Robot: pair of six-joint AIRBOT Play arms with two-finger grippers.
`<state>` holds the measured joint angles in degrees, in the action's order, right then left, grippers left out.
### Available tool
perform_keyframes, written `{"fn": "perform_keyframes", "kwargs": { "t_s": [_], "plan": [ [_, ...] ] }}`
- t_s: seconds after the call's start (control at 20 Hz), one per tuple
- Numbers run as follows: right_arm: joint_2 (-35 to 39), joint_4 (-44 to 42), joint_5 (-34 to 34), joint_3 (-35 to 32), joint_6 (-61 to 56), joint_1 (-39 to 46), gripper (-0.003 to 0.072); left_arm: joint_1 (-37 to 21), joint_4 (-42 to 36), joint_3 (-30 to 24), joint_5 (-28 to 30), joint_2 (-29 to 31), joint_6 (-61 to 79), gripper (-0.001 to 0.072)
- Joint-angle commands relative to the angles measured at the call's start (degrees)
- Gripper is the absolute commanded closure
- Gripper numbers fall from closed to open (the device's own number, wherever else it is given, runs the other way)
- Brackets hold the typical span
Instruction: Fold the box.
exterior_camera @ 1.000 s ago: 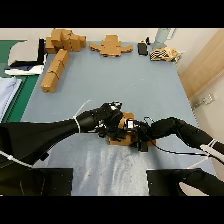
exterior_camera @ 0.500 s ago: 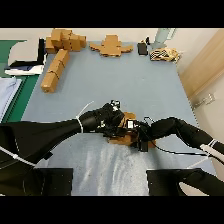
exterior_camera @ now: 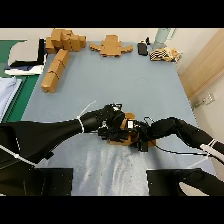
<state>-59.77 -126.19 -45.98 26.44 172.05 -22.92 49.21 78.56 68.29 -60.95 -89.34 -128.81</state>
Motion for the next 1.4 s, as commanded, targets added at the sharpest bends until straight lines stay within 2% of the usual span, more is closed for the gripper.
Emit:
{"fn": "perform_keyframes", "kwargs": {
  "t_s": [0.0,0.2,0.45,0.65,0.9,0.95,1.0,1.05,1.1,1.15,1.25,1.35],
  "plan": [
    [0.0,0.0,0.0,0.0,-0.1,0.0,0.0177,0.0,-1.0,0.2,-3.2,0.1,0.0,0.0203],
    [0.0,0.0,0.0,0.0,-0.1,0.0,0.0177,-2.2,-1.9,2.4,-9.7,0.3,0.0,0.0203],
    [0.0,0.0,0.0,0.0,-0.1,0.0,0.0177,-7.3,-5.3,8.9,-15.8,0.3,2.0,0.0203],
    [0.0,0.0,0.0,0.0,-0.1,0.0,0.0177,-13.5,-13.1,11.0,-16.7,0.3,3.7,0.0204],
    [0.0,0.0,0.0,0.0,-0.1,0.0,0.0177,-22.3,-24.1,11.0,-22.3,0.3,10.5,0.0205],
    [0.0,0.0,0.0,0.0,-0.1,0.0,0.0177,-23.6,-26.6,11.0,-22.4,0.3,14.3,0.0237],
    [0.0,0.0,0.0,0.0,-0.1,0.0,0.0177,-24.8,-28.7,11.0,-22.4,0.3,19.8,0.0357],
    [0.0,0.0,0.0,0.0,-0.1,0.0,0.0177,-25.8,-29.2,11.0,-22.4,0.3,25.9,0.0447],
    [0.0,0.0,0.0,0.0,-0.1,0.0,0.0177,-26.6,-29.0,10.9,-22.5,0.3,35.1,0.0616],
    [0.0,0.0,0.0,0.0,-0.1,0.0,0.0177,-27.0,-28.6,11.0,-22.4,0.3,45.1,0.0699],
    [0.0,0.0,0.0,0.0,-0.1,0.0,0.0177,-26.7,-24.0,10.9,-20.8,0.3,61.2,0.0699],
    [0.0,0.0,0.0,0.0,-0.1,0.0,0.0177,-24.5,-14.2,10.7,-15.8,0.3,69.1,0.0700]
  ]
}}
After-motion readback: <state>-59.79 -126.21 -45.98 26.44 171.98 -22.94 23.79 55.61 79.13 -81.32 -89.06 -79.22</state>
